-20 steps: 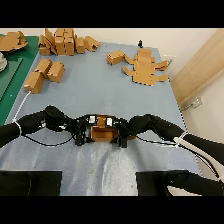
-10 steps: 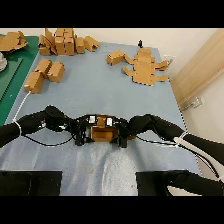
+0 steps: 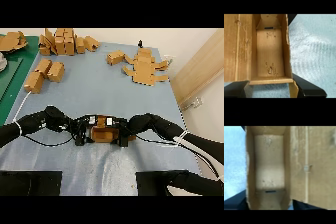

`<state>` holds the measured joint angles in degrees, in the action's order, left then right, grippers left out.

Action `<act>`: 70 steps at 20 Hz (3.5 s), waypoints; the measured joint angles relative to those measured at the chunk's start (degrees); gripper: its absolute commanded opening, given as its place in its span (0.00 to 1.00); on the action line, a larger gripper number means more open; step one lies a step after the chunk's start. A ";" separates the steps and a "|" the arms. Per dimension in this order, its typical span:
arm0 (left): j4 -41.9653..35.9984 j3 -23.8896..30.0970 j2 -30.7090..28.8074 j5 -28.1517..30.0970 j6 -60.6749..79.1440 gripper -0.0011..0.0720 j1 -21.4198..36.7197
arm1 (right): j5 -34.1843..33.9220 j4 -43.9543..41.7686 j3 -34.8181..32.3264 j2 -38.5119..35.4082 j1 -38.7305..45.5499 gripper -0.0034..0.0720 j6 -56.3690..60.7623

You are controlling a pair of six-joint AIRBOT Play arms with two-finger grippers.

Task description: Fold the box.

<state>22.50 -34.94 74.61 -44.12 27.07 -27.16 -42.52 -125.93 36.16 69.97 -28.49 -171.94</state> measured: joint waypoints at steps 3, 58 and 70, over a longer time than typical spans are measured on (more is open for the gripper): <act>0.02 0.00 0.00 0.02 0.07 0.53 0.00 | -5.55 0.28 1.38 -0.68 1.84 1.00 2.73; -0.02 0.00 0.00 0.17 0.02 0.53 0.00 | -26.86 -41.00 13.33 24.37 17.07 0.04 43.08; -0.04 0.00 0.00 0.15 0.00 0.53 0.00 | -26.53 -40.15 12.24 20.00 17.77 0.04 42.53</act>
<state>22.46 -34.94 74.61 -43.97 27.07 -27.16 -69.06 -166.08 48.40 89.97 -10.72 -129.40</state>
